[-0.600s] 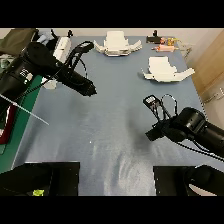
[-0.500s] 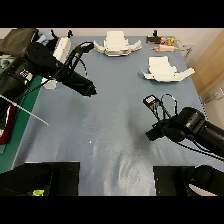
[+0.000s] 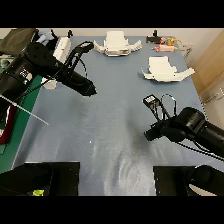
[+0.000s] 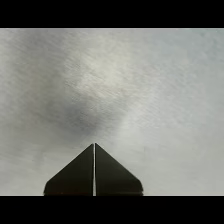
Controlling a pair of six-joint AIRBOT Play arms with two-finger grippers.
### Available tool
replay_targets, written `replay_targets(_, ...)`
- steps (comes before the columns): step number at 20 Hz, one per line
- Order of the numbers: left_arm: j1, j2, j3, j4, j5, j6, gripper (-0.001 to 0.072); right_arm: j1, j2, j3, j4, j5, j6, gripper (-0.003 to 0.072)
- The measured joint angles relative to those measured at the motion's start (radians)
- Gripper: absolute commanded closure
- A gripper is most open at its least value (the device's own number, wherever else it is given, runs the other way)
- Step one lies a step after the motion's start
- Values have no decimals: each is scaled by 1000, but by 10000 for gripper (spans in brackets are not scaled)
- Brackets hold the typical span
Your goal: Fold the box.
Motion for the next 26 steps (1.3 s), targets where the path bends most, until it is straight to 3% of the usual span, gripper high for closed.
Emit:
replay_targets(5, 0, 0, 0, 0, 0, 0, 695, 0, -9, 0, 170, 101, 89, 656)
replay_targets(9, 0, 0, 0, 0, 0, 0, 695, -101, -63, 76, 226, 109, 176, 401)
replay_targets(12, 0, 0, 0, 0, 0, 0, 695, -319, -166, 248, 230, 66, 128, 386)
replay_targets(19, 0, 0, 0, 0, 0, 0, 695, -910, -599, 846, 249, 21, -92, 386)
replay_targets(22, 0, 0, 0, 0, 0, 0, 695, -1071, -788, 1039, 321, 42, -145, 386)
replay_targets(26, 0, 0, 0, 0, 0, 0, 695, -1163, -974, 1179, 435, 129, -220, 386)
